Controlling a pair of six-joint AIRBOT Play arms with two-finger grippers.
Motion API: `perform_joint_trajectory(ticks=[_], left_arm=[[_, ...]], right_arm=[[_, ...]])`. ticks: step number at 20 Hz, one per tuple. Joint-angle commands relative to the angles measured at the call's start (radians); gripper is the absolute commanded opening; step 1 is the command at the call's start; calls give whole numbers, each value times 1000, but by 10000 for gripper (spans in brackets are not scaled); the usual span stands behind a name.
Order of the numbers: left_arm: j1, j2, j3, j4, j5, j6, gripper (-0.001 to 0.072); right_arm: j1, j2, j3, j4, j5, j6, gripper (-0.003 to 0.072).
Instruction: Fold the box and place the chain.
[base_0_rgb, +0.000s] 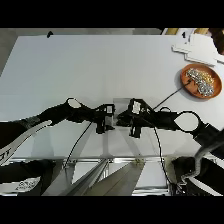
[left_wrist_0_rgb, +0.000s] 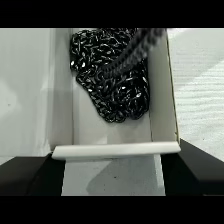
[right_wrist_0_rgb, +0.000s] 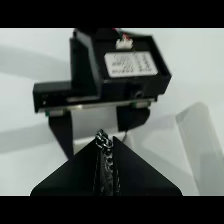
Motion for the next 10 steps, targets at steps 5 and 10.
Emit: perform_joint_trajectory(ticks=[5, 10], left_arm=[[0, 0, 1, 0, 0, 0, 151], [0, 0, 1, 0, 0, 0, 151]], right_arm=[[22, -48, 0, -68, -48, 16, 28], [-29, -17, 0, -103, -41, 15, 348]])
